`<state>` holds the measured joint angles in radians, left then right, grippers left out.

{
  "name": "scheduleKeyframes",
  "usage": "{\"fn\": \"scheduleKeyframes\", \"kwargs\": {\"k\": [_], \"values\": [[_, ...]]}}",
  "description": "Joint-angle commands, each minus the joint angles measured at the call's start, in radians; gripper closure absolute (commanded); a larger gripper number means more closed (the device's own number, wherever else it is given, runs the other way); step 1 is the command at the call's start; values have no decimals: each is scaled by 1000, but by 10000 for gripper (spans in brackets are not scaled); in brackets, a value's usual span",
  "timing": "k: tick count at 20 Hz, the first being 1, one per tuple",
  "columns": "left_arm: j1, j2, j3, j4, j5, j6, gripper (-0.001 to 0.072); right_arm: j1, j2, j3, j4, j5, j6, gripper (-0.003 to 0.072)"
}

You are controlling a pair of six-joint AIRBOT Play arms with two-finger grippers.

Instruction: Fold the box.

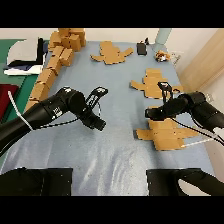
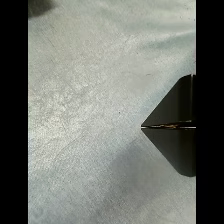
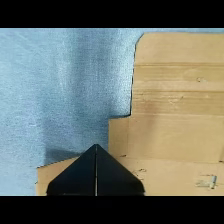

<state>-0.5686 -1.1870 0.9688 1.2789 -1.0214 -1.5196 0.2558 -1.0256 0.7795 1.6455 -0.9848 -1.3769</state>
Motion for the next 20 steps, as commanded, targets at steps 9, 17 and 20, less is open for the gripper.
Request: {"fn": "scheduleKeyframes", "kwargs": {"k": [9, 17, 20], "values": [[1, 0, 0, 0, 0, 0, 694, 0, 0, 0, 0, 0, 0, 682], [1, 0, 0, 0, 1, 0, 694, 0, -6, 0, 7, 10, 0, 681], [1, 0, 0, 0, 11, 0, 694, 0, -19, 0, 138, 36, 0, 681]]}}
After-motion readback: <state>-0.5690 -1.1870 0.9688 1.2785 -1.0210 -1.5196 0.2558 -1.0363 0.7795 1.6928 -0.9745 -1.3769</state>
